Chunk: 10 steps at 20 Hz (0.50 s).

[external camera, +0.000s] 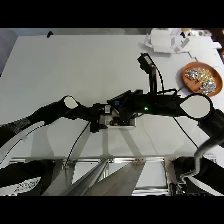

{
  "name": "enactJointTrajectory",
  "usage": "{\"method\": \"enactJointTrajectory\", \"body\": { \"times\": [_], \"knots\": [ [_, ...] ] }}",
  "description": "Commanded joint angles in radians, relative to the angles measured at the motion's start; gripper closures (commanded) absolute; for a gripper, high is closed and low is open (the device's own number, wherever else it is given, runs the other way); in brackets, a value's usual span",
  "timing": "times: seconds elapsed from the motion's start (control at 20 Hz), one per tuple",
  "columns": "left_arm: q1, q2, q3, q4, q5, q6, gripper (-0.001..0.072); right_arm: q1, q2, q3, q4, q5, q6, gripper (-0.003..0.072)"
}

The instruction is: Fold the box and place the chain.

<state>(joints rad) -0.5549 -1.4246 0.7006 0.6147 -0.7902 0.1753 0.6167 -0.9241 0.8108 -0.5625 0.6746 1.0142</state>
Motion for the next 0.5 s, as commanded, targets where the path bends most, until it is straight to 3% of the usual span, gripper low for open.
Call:
{"method": "enactJointTrajectory", "body": {
  "times": [0.0,0.3,0.45],
  "knots": [
    [0.000,0.000,0.000,0.000,0.001,0.000,0.0499,0.001,0.000,0.003,0.072,-0.018,-0.026,0.0678],
    [0.000,0.000,0.000,0.000,0.000,0.000,0.0499,0.001,0.000,0.008,0.093,0.031,-0.076,0.0678],
    [0.000,0.000,0.000,0.000,0.000,0.000,0.0499,0.001,0.000,0.008,-0.034,0.056,-0.029,0.0678]
  ]
}}
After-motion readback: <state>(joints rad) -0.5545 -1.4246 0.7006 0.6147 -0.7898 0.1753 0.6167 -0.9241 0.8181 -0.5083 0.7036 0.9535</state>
